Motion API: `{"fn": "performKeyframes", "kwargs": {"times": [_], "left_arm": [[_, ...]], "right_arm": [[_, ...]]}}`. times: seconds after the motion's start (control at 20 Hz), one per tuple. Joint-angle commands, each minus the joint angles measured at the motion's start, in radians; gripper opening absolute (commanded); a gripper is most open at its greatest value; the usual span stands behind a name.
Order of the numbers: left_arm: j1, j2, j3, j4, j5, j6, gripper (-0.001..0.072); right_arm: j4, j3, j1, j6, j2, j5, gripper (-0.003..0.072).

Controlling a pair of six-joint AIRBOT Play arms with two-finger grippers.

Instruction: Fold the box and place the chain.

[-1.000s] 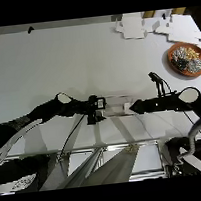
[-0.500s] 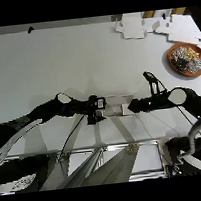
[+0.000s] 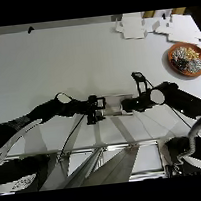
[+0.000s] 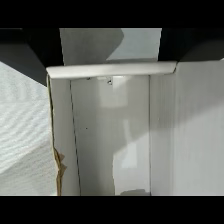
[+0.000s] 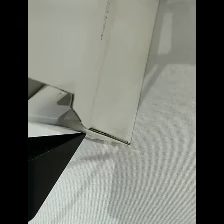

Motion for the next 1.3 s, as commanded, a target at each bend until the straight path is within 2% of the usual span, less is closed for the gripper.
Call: {"fn": "performKeyframes", "kwargs": {"times": [0.0, 0.2, 0.3, 0.5, 0.95, 1.1, 1.2, 1.25], "left_arm": [[-0.001, 0.0, 0.0, 0.0, -0.002, 0.002, 0.0273], [-0.001, 0.0, 0.0, 0.0, -0.002, 0.002, 0.0273], [-0.001, 0.0, 0.0, 0.0, -0.002, 0.002, 0.0273], [-0.001, 0.0, 0.0, 0.0, -0.002, 0.002, 0.0273], [-0.001, 0.0, 0.0, 0.0, -0.002, 0.002, 0.0273], [-0.001, 0.0, 0.0, 0.0, -0.001, 0.002, 0.0273], [-0.001, 0.0, 0.0, 0.0, -0.002, 0.002, 0.0273], [-0.001, 0.0, 0.0, 0.0, -0.001, 0.002, 0.0273]], "right_arm": [[-0.065, 0.035, 0.024, 0.115, -0.041, 0.017, 0.0324], [-0.088, 0.041, 0.024, 0.218, -0.087, 0.053, 0.0323], [-0.109, 0.041, 0.024, 0.231, -0.091, 0.053, 0.0267], [-0.137, 0.041, 0.024, 0.257, -0.094, 0.047, 0.0238], [-0.177, 0.042, 0.093, 0.252, -0.102, -0.018, 0.0229], [-0.207, 0.042, 0.095, 0.252, -0.102, 0.014, 0.0149], [-0.227, 0.042, 0.095, 0.253, -0.102, 0.037, 0.0039], [-0.23, 0.042, 0.095, 0.253, -0.102, 0.043, 0.0035]]}}
